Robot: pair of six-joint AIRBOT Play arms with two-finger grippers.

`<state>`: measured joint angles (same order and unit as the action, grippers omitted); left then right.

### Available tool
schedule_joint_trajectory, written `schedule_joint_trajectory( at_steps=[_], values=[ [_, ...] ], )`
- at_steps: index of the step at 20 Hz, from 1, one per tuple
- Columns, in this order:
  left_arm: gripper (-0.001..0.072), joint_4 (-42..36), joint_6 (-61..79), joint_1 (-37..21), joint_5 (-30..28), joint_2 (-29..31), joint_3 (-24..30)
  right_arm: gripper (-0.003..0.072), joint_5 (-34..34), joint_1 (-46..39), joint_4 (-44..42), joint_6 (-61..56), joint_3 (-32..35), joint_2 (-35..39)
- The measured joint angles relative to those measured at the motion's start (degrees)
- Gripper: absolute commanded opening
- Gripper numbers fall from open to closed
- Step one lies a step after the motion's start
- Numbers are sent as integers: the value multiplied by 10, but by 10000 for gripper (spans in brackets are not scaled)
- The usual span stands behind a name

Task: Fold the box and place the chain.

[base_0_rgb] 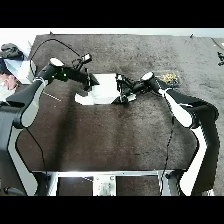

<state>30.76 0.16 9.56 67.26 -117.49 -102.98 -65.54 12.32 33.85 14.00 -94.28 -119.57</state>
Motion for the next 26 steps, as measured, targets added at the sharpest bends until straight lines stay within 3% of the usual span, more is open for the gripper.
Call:
schedule_joint_trajectory(
  at_steps=[5, 15, 22, 25, 26],
  values=[
    [11, -1, -9, -1, -44, 0, 33, 468, 0, 0, 0, 0, 0, 0],
    [8, 2, -12, -1, -55, 0, 40, 468, 0, 0, 0, 1, 0, 0],
    [9, 16, -12, -15, 2, 39, -8, 468, 0, 0, 0, 2, 0, 0],
    [11, 38, -13, -34, 59, 60, -13, 468, 0, 0, 0, 2, 0, 0],
    [45, 50, -15, -39, 84, 63, -13, 468, 0, 0, 0, 2, 0, 0]
  ],
)
